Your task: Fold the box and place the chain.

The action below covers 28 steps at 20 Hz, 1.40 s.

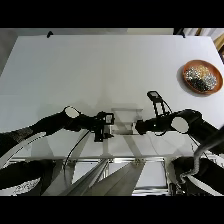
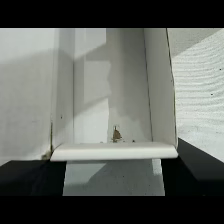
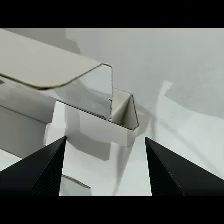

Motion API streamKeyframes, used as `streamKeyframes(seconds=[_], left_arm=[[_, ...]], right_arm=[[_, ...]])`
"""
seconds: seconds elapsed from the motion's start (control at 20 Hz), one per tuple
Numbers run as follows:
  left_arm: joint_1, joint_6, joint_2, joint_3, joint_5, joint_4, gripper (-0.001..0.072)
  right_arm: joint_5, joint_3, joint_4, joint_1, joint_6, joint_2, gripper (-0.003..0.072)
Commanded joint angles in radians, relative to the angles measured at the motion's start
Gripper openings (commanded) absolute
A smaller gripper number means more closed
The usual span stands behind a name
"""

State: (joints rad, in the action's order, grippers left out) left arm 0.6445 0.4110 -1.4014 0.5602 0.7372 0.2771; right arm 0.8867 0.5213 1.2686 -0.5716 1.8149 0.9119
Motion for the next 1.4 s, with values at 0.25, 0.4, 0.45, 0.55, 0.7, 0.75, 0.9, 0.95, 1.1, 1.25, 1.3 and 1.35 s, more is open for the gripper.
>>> streamKeyframes(seconds=[0.25,0.4,0.45,0.55,0.7,0.75,0.9,0.95,1.1,1.25,1.3,1.35], left_arm=[[-0.001,0.0,0.001,0.0,0.0,0.0,0.0031],[-0.001,0.0,0.001,0.0,0.0,0.0,0.0031],[-0.001,0.0,0.001,0.0,0.0,0.0,0.0031],[-0.001,0.0,0.001,0.0,0.0,0.0,0.0031],[-0.001,0.0,0.001,0.0,0.0,0.0,0.0031],[-0.001,0.0,0.001,0.0,0.0,0.0,0.0031],[-0.001,0.0,0.001,0.0,0.0,0.0,0.0031],[-0.001,0.0,0.001,0.0,0.0,0.0,0.0031],[-0.001,0.0,0.001,0.0,0.0,0.0,0.0031],[-0.001,0.0,0.001,0.0,0.0,0.0,0.0031],[-0.001,0.0,0.001,0.0,0.0,0.0,0.0031],[-0.001,0.0,0.001,0.0,0.0,0.0,0.0031]], right_arm=[[0.014,0.001,0.001,-0.003,0.049,0.019,0.056],[0.013,0.009,-0.015,-0.046,0.054,0.087,0.056],[0.009,0.016,-0.007,-0.069,0.074,0.107,0.056],[0.003,0.044,0.038,-0.106,0.111,0.137,0.056],[0.003,0.079,0.077,-0.119,0.174,0.149,0.0559],[0.003,0.083,0.079,-0.119,0.189,0.15,0.0559],[0.003,0.09,0.122,-0.143,0.286,0.154,0.0559],[0.004,0.094,0.14,-0.157,0.319,0.161,0.0559],[0.003,0.109,0.164,-0.194,0.364,0.204,0.056],[0.003,0.113,0.19,-0.2,0.43,0.231,0.056],[0.01,0.118,0.19,-0.2,0.433,0.238,0.056],[0.016,0.122,0.192,-0.2,0.433,0.245,0.0559]])
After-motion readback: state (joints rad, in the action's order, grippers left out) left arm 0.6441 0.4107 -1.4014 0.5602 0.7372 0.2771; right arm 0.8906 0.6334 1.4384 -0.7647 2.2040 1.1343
